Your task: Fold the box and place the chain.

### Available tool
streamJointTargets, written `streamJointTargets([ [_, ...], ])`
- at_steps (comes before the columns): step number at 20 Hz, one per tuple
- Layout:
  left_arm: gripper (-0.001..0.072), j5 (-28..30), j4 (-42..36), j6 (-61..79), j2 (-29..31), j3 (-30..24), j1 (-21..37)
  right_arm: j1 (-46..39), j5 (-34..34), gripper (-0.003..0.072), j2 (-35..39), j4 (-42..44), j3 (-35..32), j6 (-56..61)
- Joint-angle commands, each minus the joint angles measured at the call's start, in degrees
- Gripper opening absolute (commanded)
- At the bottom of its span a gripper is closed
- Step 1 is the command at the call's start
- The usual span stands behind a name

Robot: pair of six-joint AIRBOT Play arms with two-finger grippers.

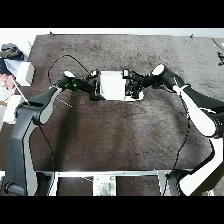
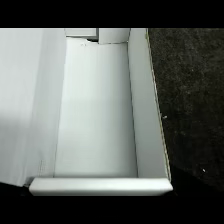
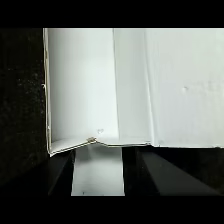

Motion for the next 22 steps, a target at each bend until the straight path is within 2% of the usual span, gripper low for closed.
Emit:
streamJointTargets([
  [1,0.0516,0.0,0.0,0.1,0.0,0.0,-0.1,0.1,-0.1,0.0409,-1.0,4.9,0.0,-3.2],
  [7,0.0515,0.0,0.0,0.1,0.0,0.0,-0.1,0.2,0.0,0.0402,-1.8,7.0,0.0,-6.6],
  [8,0.0515,0.0,0.0,0.1,0.0,0.0,-0.1,0.2,0.2,0.0336,-1.8,7.0,0.0,-7.6],
  [13,0.0515,0.0,0.0,0.1,0.0,0.0,-0.1,0.2,3.0,0.0337,-1.8,8.5,0.0,-10.9],
  [16,0.0515,0.0,0.0,0.1,0.0,0.0,-0.1,0.1,0.9,0.0338,-1.8,4.9,0.0,-10.7],
  [22,0.0515,0.0,0.0,0.1,0.0,0.0,-0.1,0.1,0.3,0.0358,-2.1,5.4,0.0,-11.0],
])
